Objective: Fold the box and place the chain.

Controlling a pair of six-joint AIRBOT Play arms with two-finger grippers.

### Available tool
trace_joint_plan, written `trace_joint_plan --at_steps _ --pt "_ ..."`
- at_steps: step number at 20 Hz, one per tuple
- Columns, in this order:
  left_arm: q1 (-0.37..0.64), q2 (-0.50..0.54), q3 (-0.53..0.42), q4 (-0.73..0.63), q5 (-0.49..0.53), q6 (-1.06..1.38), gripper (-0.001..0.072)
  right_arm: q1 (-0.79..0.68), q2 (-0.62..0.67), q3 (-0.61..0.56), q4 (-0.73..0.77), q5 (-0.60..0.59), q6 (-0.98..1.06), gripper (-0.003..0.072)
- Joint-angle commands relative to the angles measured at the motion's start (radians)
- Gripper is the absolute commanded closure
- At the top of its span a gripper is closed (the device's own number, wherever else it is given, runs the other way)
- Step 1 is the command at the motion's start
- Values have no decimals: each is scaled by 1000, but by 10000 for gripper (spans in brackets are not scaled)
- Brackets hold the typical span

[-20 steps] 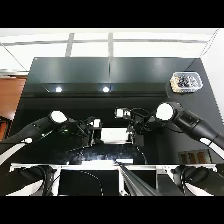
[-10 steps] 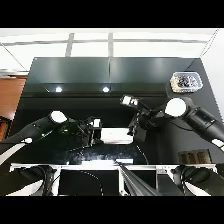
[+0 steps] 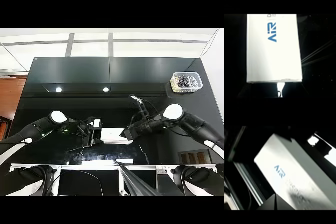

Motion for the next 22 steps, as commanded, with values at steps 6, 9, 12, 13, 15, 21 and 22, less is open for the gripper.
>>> trace_joint_plan --at_steps 6,9,12,13,15,21,22 --pt "0 -1 1 0 0 0 418 8 -143 -18 90 -67 6 676" --pt "0 -1 1 0 0 0 418 8 -142 -17 63 -66 1 676" --pt "0 0 1 0 -6 0 419 3 -113 13 88 3 -69 676" --pt "0 1 1 0 -7 0 419 -11 -86 37 82 43 -70 676" --pt "2 9 1 6 -9 -16 419 -68 -16 90 37 132 -68 676" --pt "78 117 4 103 -9 -190 -6 -373 230 148 -186 253 58 676" --pt "92 134 4 109 -10 -217 -5 -422 251 148 -193 269 58 676"
